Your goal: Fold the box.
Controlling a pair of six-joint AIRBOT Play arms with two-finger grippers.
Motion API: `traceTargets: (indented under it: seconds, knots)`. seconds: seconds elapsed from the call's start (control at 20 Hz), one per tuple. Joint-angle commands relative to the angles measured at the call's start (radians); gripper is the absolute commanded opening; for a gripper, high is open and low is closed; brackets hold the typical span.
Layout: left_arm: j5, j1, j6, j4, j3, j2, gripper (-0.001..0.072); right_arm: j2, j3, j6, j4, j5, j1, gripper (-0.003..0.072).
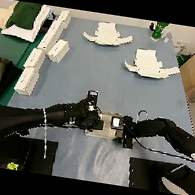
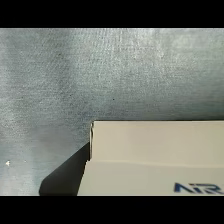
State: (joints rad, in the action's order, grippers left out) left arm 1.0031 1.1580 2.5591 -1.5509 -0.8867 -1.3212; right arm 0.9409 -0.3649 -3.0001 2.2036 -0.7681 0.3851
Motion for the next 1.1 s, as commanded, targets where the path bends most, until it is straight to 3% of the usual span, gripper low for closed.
traceTargets:
  seconds: [0.0, 0.1, 0.2, 0.3, 0.7, 0.75, 0.8, 0.9, 0.95, 1.05]
  knots:
    - [-0.005, 0.002, 0.003, 0.004, -0.002, -0.002, 0.0016, 0.001, 0.0, -0.001, -0.001, 0.001, 0.001, 0.0457]
    - [-0.005, 0.002, -0.006, 0.01, -0.002, -0.001, 0.002, 0.001, 0.0, 0.0, -0.001, 0.001, 0.001, 0.0457]
    - [-0.005, 0.002, -0.008, 0.01, -0.002, 0.0, 0.0432, 0.001, 0.0, -0.001, -0.001, 0.001, 0.001, 0.0457]
    - [-0.005, 0.002, -0.008, 0.01, -0.003, 0.0, 0.0454, 0.001, 0.0, -0.001, -0.001, 0.001, 0.001, 0.0457]
    - [-0.004, 0.002, -0.004, 0.001, -0.006, -0.001, 0.045, 0.001, 0.0, -0.001, -0.001, 0.001, 0.001, 0.0457]
    - [-0.005, 0.002, -0.005, 0.001, -0.005, -0.001, 0.0301, 0.001, 0.0, 0.0, -0.001, 0.001, 0.001, 0.0457]
    - [-0.006, 0.002, -0.013, 0.0, -0.005, -0.001, 0.0238, 0.001, 0.0, -0.001, -0.001, 0.001, 0.001, 0.0457]
    - [-0.006, 0.002, -0.021, -0.003, -0.005, -0.001, 0.0209, 0.001, 0.0, -0.001, -0.001, 0.001, 0.001, 0.0457]
    - [-0.008, 0.002, -0.032, -0.003, -0.006, -0.001, 0.0017, 0.001, 0.0, -0.001, -0.001, 0.001, 0.001, 0.0457]
    - [-0.008, 0.002, -0.03, -0.003, -0.006, -0.001, 0.0015, 0.001, 0.0, -0.001, -0.001, 0.001, 0.001, 0.0456]
